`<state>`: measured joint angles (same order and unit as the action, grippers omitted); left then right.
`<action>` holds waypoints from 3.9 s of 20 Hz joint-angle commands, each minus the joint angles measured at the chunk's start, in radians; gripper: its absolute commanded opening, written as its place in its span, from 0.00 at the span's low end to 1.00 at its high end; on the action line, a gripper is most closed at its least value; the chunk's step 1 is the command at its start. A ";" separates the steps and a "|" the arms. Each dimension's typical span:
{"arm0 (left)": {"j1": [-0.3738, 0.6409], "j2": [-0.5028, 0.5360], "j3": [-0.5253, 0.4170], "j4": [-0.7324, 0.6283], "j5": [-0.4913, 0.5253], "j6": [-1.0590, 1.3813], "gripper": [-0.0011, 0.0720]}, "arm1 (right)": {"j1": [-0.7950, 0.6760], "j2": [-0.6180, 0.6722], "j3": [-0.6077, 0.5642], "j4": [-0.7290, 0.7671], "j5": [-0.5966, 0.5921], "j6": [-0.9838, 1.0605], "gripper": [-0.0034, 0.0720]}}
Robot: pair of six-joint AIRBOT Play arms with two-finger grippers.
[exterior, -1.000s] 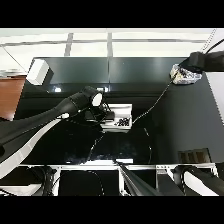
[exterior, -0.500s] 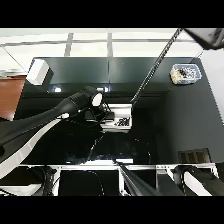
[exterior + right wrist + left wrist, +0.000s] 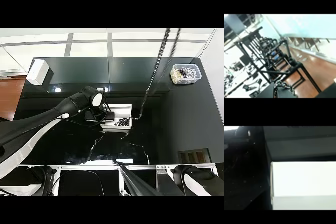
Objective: Fold the box and place the chain.
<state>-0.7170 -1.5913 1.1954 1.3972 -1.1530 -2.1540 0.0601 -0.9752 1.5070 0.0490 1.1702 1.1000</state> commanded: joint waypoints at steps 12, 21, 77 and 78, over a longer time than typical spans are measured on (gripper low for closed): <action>0.001 0.000 0.000 0.000 0.000 0.000 0.05 | 0.174 -0.048 -0.115 -0.436 0.008 0.151 0.06; 0.001 0.000 0.000 0.000 0.000 0.000 0.05 | 0.182 -0.051 -0.343 -0.560 -0.010 0.169 0.06; 0.548 0.552 -0.637 -0.692 0.217 1.888 0.99 | 0.025 -0.143 -0.527 -0.713 0.015 0.108 0.43; 0.528 0.550 -0.638 -0.692 0.240 2.022 0.99 | 0.025 -0.143 -0.527 -0.713 0.014 0.108 0.43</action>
<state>-0.1638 -1.0370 0.5629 0.7399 -0.9745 -0.5781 0.0856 -1.1175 0.9806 -0.6525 1.1900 1.2072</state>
